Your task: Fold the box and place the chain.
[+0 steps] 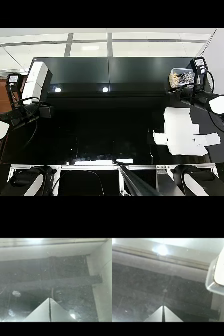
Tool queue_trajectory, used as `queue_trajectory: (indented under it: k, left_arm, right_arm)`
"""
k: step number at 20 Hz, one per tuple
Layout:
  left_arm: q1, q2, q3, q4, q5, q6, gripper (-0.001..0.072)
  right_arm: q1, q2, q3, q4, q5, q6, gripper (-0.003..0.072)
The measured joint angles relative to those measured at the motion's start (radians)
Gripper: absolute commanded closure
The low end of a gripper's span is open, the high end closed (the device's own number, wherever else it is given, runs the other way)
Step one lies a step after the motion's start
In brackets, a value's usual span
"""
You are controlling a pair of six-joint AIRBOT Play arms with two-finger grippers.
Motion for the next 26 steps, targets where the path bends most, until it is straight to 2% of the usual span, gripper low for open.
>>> queue_trajectory:
  k: [15,18,19,20,21,24,25,26]
  left_arm:
    - [0.0,0.0,0.0,0.0,0.0,0.0,0.0683]
    - [0.005,-0.01,0.0,0.0,0.09,0.0,0.0683]
    - [0.005,-0.015,0.0,-0.01,0.135,0.0,0.0683]
    - [0.005,-0.021,0.0,-0.029,0.172,0.0,0.0683]
    - [0.005,-0.025,0.0,-0.047,0.206,0.0,0.0683]
    - [0.005,-0.035,0.0,-0.099,0.272,0.0,0.0661]
    - [0.005,-0.038,0.0,-0.118,0.275,0.0,0.0383]
    - [0.005,-0.041,0.0,-0.14,0.273,0.0,0.0008]
  right_arm:
    - [0.0,0.0,0.0,0.002,0.0,0.0,0.0673]
    - [0.0,0.0,0.0,0.04,-0.037,0.0,0.0671]
    - [0.0,0.0,0.0,0.068,-0.048,0.0,0.0546]
    - [0.0,-0.001,0.0,0.095,-0.06,0.001,0.0141]
    - [0.0,-0.001,0.0,0.113,-0.072,0.001,-0.0034]
    - [-0.031,-0.001,0.0,0.102,-0.041,0.02,-0.0034]
    - [-0.058,-0.001,0.0,0.061,-0.01,0.055,-0.0032]
    - [-0.098,-0.001,0.003,-0.003,0.028,0.112,-0.0032]
